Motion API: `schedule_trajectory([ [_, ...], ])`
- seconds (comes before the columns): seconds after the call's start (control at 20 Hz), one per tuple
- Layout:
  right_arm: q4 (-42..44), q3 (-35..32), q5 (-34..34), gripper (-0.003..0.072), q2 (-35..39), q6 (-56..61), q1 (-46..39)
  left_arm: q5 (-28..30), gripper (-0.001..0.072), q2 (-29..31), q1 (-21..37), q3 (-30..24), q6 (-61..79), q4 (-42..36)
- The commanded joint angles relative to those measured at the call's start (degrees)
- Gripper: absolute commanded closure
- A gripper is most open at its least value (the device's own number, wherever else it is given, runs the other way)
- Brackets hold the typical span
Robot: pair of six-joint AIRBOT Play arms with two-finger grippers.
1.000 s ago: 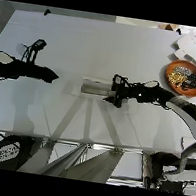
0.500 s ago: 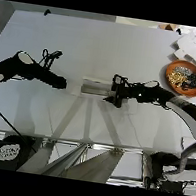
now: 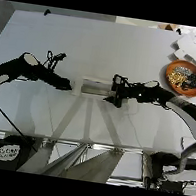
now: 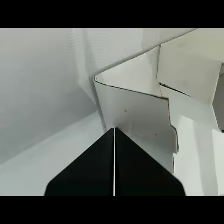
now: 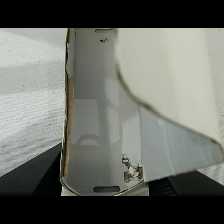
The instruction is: Fold the box and place the chain.
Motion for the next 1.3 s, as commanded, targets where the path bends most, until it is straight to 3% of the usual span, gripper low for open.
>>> schedule_trajectory([
  [0.0,0.02,0.0,0.0,0.0248,-0.02,0.02,0.02,0.87,0.0709,-0.09,-0.11,0.04,-2.05,3.02],
  [0.15,0.02,0.02,0.0,0.0248,-0.02,0.02,0.02,1.62,0.0709,-0.09,-0.11,0.04,-5.57,7.5],
  [0.4,0.02,0.0,0.0,0.0248,-0.02,0.02,0.02,-3.43,0.0708,-0.07,-1.05,0.04,-3.34,2.75],
  [0.7,0.02,0.02,0.0,0.0248,-0.02,0.02,0.02,-5.29,0.0706,0.63,-1.68,0.04,-2.69,0.76],
  [1.0,0.02,0.02,0.0,0.0248,-0.02,0.02,0.02,-4.94,0.0707,4.98,0.63,0.04,-2.51,2.05],
  [1.25,0.02,0.0,0.0,0.0248,-0.02,0.02,0.02,0.33,0.0707,4.87,1.29,-0.39,-4.11,7.04],
])
